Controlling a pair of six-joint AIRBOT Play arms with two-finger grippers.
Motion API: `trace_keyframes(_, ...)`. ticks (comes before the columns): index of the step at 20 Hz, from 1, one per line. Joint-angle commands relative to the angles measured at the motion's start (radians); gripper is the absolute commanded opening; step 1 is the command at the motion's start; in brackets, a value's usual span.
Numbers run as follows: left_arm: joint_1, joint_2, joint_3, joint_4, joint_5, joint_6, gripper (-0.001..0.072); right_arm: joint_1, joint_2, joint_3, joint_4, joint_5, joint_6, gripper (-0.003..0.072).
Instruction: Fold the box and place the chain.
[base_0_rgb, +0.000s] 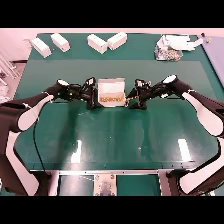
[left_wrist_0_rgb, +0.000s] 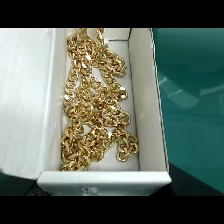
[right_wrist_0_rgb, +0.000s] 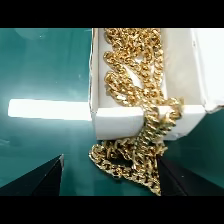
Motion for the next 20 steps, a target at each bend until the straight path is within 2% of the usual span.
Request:
trace_keyframes(1, 0.001, 0.0, 0.001, 0.0, 0.0, 0.0, 0.0533, 0.016, -0.023, 0.005, 0.001, -0.004, 0.0, 0.0682)
trace_keyframes(4, 0.001, 0.0, 0.001, 0.0, 0.0, 0.0, 0.0533, 0.032, -0.026, 0.005, 0.001, -0.063, 0.0, 0.0639)
trace_keyframes(5, 0.001, 0.0, 0.001, 0.0, -0.001, 0.0, 0.0533, 0.036, -0.026, 0.005, 0.0, -0.081, 0.0, 0.0544)
trace_keyframes(6, 0.001, 0.0, 0.001, 0.0, 0.0, 0.0, 0.0533, 0.036, -0.026, 0.005, 0.001, -0.099, 0.0, 0.0406)
trace_keyframes(7, 0.001, 0.0, 0.001, 0.0, -0.001, 0.0, 0.0534, 0.036, -0.026, 0.005, 0.0, -0.12, 0.001, 0.0341)
trace_keyframes(8, 0.001, 0.0, 0.001, 0.0, -0.001, 0.0, 0.0533, 0.035, -0.026, 0.005, 0.0, -0.145, 0.011, 0.0246)
trace_keyframes(9, 0.0, 0.001, 0.001, 0.0, -0.001, 0.0, 0.0533, 0.034, -0.026, 0.005, 0.0, -0.171, 0.029, 0.021)
trace_keyframes(11, 0.001, 0.0, 0.001, 0.0, -0.002, 0.0, 0.0534, 0.028, -0.025, 0.005, 0.0, -0.178, 0.039, 0.0056)
trace_keyframes(13, 0.001, 0.001, 0.001, 0.0, -0.002, 0.0, 0.0533, 0.025, -0.018, 0.006, 0.0, -0.174, 0.049, 0.0007)
trace_keyframes(20, 0.001, 0.001, 0.001, 0.0, -0.002, 0.0, 0.0533, 0.013, 0.13, 0.012, 0.0, -0.175, 0.096, 0.0007)
